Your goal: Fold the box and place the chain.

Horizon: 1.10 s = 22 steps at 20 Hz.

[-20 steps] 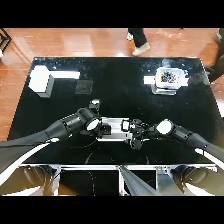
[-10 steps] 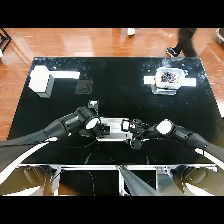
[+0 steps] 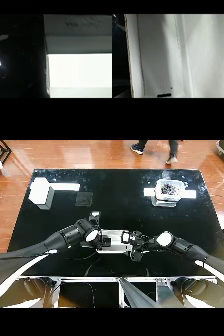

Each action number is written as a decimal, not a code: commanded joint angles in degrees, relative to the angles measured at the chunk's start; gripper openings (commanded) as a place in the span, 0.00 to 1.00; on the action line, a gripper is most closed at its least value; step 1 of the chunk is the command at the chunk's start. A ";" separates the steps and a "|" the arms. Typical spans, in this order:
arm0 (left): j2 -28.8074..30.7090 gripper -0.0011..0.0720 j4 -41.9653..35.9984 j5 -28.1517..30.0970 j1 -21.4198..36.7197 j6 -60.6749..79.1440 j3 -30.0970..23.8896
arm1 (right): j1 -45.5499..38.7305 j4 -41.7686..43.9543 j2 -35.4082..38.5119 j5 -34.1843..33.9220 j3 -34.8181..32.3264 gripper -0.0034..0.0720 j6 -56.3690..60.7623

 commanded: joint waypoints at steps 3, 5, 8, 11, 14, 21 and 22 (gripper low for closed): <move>0.04 0.05 -0.11 0.39 -0.11 1.86 0.07 | 0.02 0.15 -0.04 -0.13 0.00 0.64 0.00; 0.09 0.05 0.04 0.09 0.55 1.86 0.07 | -0.04 0.07 0.07 -0.87 0.02 0.97 0.44; 0.76 0.05 1.01 -1.40 1.42 2.64 0.07 | -0.04 -1.95 2.80 -0.35 0.04 0.97 1.16; 2.36 0.05 3.34 -3.41 1.38 2.93 0.04 | -0.07 -9.66 7.26 0.98 0.63 0.97 5.99; 2.97 0.05 5.40 -3.37 1.42 2.91 -0.63 | -0.13 -14.69 9.42 2.89 0.72 0.97 7.52; 2.86 0.05 5.46 -1.66 1.44 2.89 -2.54 | 0.00 -12.66 9.40 3.10 0.72 0.97 7.50; 2.86 0.05 5.38 -1.51 1.44 2.86 -2.54 | 0.02 -11.04 9.27 3.10 0.72 0.97 7.50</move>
